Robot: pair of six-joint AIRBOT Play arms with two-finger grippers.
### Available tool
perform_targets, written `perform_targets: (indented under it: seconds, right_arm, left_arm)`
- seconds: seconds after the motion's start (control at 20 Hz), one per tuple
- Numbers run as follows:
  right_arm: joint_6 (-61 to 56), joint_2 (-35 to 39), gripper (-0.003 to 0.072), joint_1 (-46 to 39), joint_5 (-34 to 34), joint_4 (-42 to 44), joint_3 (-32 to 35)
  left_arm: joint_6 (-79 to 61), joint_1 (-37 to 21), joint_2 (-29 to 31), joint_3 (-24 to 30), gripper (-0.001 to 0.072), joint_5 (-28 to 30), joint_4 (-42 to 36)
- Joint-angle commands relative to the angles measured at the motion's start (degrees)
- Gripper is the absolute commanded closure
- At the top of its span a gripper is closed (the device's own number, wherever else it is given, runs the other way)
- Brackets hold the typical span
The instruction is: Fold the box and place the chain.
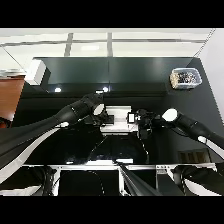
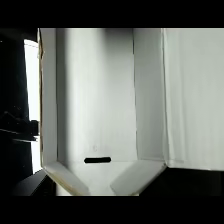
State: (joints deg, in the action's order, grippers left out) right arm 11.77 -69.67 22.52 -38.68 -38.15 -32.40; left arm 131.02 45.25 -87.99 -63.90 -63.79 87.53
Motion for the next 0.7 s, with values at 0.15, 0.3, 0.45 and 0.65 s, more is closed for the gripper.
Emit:
perform_targets:
  seconds: [0.15,0.3,0.45,0.65]
  right_arm:
    - [-6.21,4.44,-0.0030,-0.02,-2.60,-8.63,-0.20]
    - [-5.92,4.42,-0.0028,-0.02,-2.49,-6.29,-0.20]
    - [-3.28,4.37,0.0206,0.00,-2.49,-2.29,-0.20]
    - [-3.45,4.31,0.0488,0.00,-4.07,1.22,-0.20]
  left_arm:
    - [-0.50,0.02,-0.02,-0.02,0.0681,-0.96,0.04]
    - [-0.50,0.02,-0.02,-0.02,0.0680,-0.96,0.04]
    - [-0.52,0.00,-0.04,-0.02,0.0680,-0.96,0.04]
    - [-0.52,0.00,-0.04,-0.02,0.0679,-1.05,0.02]
